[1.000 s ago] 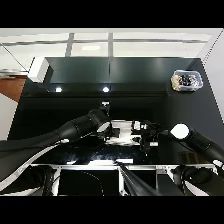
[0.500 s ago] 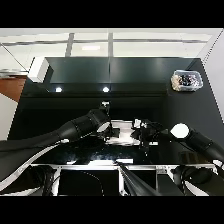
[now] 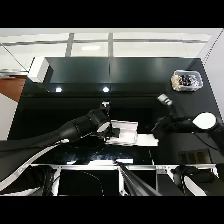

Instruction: Fold the box and place the chain.

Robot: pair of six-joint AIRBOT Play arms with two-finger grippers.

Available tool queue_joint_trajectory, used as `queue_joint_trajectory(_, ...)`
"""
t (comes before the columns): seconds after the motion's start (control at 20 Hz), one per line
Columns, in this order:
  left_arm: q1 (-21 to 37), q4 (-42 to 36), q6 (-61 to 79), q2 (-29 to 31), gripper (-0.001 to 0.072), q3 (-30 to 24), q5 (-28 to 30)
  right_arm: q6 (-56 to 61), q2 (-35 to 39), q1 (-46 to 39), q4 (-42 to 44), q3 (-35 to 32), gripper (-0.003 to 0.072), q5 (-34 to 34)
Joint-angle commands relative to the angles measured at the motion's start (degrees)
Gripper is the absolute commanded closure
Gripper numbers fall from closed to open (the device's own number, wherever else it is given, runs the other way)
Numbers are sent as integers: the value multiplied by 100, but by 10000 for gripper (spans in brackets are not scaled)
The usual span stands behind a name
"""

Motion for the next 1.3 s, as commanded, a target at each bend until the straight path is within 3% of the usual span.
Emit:
queue_joint_trajectory(0.0, 2, 0, -11, -4, 680, -2, 2, 2347, 83, -1379, -752, 17, 627, 452)
queue_joint_trajectory(0.2, 2, 2, -9, -7, 681, -2, 2, 2682, -284, -2105, 28, -708, 627, 374)
queue_joint_trajectory(0.45, 2, 2, -9, -7, 681, -2, 2, 1954, -1213, -1545, 1187, -1163, 627, 656)
queue_joint_trajectory(0.7, 2, 2, -9, -7, 680, -2, 2, 1401, -1303, -918, 1871, -1128, 624, 787)
queue_joint_trajectory(0.75, 2, 2, -11, -7, 681, -4, 2, 1292, -1303, -929, 1858, -1071, 574, 911)
queue_joint_trajectory(0.85, 2, 4, -9, -7, 681, -4, 0, 1121, -1300, -927, 1862, -901, 230, 1182)
queue_joint_trajectory(0.95, 2, 2, -9, -7, 680, -4, 2, 992, -1300, -927, 1862, -671, 31, 1495)
queue_joint_trajectory(1.1, 2, 2, -9, -7, 681, -4, 2, 1016, -1300, -863, 2006, -389, 31, 1681)
queue_joint_trajectory(1.25, 2, 7, -9, -7, 681, -4, -2, 1471, -1300, -415, 2052, -354, 44, 1335)
